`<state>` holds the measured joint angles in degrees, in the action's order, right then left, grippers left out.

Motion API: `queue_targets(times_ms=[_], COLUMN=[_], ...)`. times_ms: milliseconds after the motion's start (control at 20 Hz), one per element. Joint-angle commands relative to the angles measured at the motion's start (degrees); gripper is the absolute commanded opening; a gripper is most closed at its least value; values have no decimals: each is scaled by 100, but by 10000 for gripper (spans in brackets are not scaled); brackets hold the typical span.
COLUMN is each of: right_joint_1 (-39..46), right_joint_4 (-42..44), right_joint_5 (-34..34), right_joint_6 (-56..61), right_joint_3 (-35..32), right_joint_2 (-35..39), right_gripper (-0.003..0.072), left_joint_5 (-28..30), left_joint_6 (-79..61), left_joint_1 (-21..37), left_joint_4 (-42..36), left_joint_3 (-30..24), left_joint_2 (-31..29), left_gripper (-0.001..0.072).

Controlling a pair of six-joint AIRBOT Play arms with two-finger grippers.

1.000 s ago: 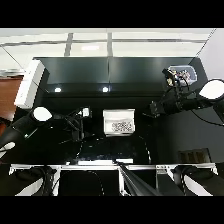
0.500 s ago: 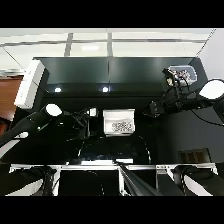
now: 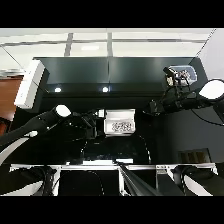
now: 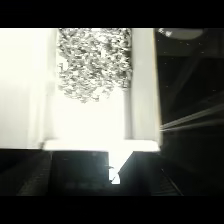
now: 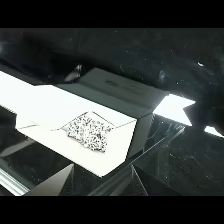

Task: Fold the box and place the chain.

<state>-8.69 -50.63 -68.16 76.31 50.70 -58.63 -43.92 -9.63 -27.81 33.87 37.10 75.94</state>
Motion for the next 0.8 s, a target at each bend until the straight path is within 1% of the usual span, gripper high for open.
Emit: queue_targets(times_ms=[0,300,350,400,450,550,600,650,700,750], right_joint_1=[-2,-2,-7,-7,-7,-17,-61,-144,-284,-435], right_joint_4=[-2,0,0,0,-2,-2,0,31,114,162], right_joint_5=[37,160,173,205,289,616,874,1145,1394,1602], right_joint_6=[0,0,0,0,-2,0,2,138,199,201], right_joint_3=[0,0,0,0,-2,-2,-2,0,0,0], right_joint_2=[2,2,2,0,-4,-22,-42,-79,-155,-249], right_gripper=[420,420,420,420,420,420,422,551,709,709], left_joint_5=[149,164,179,201,190,190,190,190,190,188], left_joint_6=[0,-48,-48,-48,-50,-50,-50,-50,-48,-48], left_joint_1=[-52,-188,-208,-225,-229,-232,-232,-232,-232,-232], left_joint_4=[-103,-160,-164,-164,-164,-157,-155,-155,-155,-157], left_joint_3=[15,15,15,15,15,15,15,15,15,15], left_joint_2=[20,20,22,22,20,20,20,20,20,20], left_gripper=[718,716,706,649,547,372,339,339,339,340])
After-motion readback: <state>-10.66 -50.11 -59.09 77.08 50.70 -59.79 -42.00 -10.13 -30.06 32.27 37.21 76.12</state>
